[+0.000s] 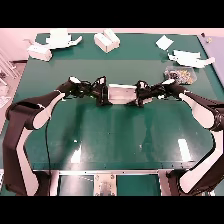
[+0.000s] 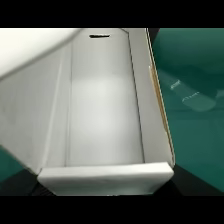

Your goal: Fold the box and place the chain.

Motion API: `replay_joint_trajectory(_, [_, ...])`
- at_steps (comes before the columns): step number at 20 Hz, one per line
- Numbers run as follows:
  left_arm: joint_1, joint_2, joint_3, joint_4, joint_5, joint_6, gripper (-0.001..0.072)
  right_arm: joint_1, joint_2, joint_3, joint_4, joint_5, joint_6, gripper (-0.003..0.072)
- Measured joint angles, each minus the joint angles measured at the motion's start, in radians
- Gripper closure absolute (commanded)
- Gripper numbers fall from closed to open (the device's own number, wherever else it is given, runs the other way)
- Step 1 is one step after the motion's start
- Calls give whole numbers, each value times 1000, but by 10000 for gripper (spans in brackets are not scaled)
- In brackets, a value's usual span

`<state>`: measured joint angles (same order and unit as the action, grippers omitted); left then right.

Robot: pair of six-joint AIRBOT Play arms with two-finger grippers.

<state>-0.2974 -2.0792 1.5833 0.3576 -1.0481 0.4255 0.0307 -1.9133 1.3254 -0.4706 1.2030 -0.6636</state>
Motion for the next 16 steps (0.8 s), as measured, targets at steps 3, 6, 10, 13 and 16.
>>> replay_joint_trajectory(3, [0,0,0,0,6,1,165,0,0,0,0,0,0,106])
replay_joint_trajectory(6, [0,0,0,0,10,1,165,0,0,0,0,0,0,106])
replay_joint_trajectory(10, [0,1,0,0,13,1,165,0,0,0,0,0,0,106])
replay_joint_trajectory(13, [0,1,0,0,14,1,165,0,0,0,0,0,0,106])
replay_joint_trajectory(16, [0,1,0,0,15,1,165,0,0,0,0,1,0,106])
